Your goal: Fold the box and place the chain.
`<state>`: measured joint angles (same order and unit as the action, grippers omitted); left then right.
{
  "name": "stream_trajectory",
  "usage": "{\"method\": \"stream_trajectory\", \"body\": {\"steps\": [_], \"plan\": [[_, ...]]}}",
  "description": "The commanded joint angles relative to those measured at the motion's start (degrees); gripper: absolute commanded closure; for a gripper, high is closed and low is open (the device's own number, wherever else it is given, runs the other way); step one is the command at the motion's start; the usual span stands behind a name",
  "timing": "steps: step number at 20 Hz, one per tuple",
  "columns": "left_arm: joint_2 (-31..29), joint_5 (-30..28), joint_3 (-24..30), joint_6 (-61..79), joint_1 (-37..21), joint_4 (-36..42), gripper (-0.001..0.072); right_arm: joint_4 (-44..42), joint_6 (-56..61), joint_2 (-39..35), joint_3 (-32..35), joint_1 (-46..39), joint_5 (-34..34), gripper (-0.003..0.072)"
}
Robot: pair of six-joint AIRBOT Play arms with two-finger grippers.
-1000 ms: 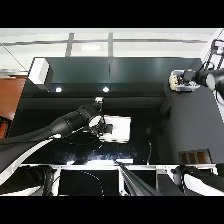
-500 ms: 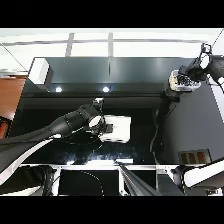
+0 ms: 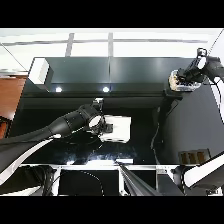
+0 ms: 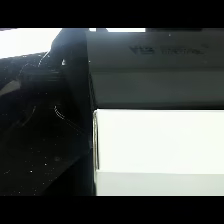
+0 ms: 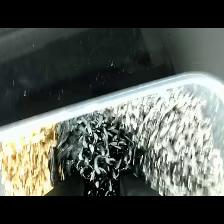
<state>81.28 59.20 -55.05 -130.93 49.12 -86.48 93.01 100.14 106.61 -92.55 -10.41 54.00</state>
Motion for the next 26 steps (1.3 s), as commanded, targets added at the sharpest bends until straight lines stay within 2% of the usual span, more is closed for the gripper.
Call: {"method": "stream_trajectory", "body": {"steps": [1, 4, 9, 16, 19, 22, 26], "plan": [[0.02, 0.00, 0.02, -0.02, -0.04, -0.02, 0.0684, 0.00, -4.94, -1.95, -4.50, -0.04, 6.86, 0.0647], [0.02, -0.13, 0.02, -0.04, -0.02, 0.00, 0.0683, -0.33, -9.25, -8.98, -5.38, -0.07, 9.25, 0.0647], [0.02, -0.15, 0.02, -0.04, -0.02, 0.20, 0.0683, -8.39, -13.46, -24.41, -5.38, -0.72, 8.87, 0.0647], [0.02, -0.24, 0.02, -0.02, -0.02, 0.22, 0.0683, -25.55, -17.09, -43.91, -5.29, -0.22, 14.99, 0.0648], [0.02, -0.26, 0.02, -0.04, -0.02, 0.20, 0.0684, -25.97, -17.27, -50.51, -2.97, 3.45, 21.49, 0.0648], [0.02, -0.22, 0.02, -0.02, -0.02, 0.20, 0.0683, -25.97, -17.46, -55.95, 2.43, 10.08, 27.87, 0.0648], [0.02, -0.22, 0.02, -0.04, -0.02, 0.46, 0.0683, -27.87, -17.68, -58.29, 7.26, 19.30, 34.23, 0.0648]]}}
